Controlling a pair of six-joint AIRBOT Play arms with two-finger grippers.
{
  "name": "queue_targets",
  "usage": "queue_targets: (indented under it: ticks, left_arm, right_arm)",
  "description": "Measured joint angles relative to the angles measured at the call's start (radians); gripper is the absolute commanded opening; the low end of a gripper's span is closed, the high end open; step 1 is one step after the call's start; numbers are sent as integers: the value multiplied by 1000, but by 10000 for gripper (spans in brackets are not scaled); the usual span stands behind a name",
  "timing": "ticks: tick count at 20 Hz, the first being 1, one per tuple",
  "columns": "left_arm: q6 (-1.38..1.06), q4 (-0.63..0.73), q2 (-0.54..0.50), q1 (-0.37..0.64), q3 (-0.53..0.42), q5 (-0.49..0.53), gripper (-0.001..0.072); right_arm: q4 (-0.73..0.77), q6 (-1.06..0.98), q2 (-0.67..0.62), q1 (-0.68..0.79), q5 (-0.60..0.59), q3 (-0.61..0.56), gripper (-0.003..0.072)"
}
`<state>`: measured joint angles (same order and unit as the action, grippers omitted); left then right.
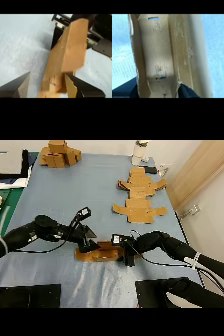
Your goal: Fold the box.
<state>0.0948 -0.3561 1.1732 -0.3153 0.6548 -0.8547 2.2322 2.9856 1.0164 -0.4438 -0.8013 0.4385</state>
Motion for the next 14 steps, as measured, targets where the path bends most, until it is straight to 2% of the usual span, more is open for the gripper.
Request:
queue_targets:
  ticks: [1, 4, 6, 7, 10, 14]
  left_arm:
    - [90, -79, -37, 11, 0, -33, 18]
    - [409, -241, -114, 22, -2, -189, 10]
    - [605, -257, -137, 0, -6, -248, 11]
    - [673, -233, -142, -15, -7, -251, 11]
    - [765, -103, -100, -37, 20, -154, 10]
    - [786, -9, 62, -48, 132, -97, 9]
  right_arm:
    - [0, 0, 0, 0, 0, 0, 536]
    - [-2, 0, 0, 0, 1, 0, 536]
    - [-2, 0, 0, -1, 2, 0, 535]
    - [-3, 0, 0, -1, 2, 0, 535]
    - [-3, 0, 0, -1, 5, 0, 536]
    - [-2, 0, 0, -1, 4, 0, 536]
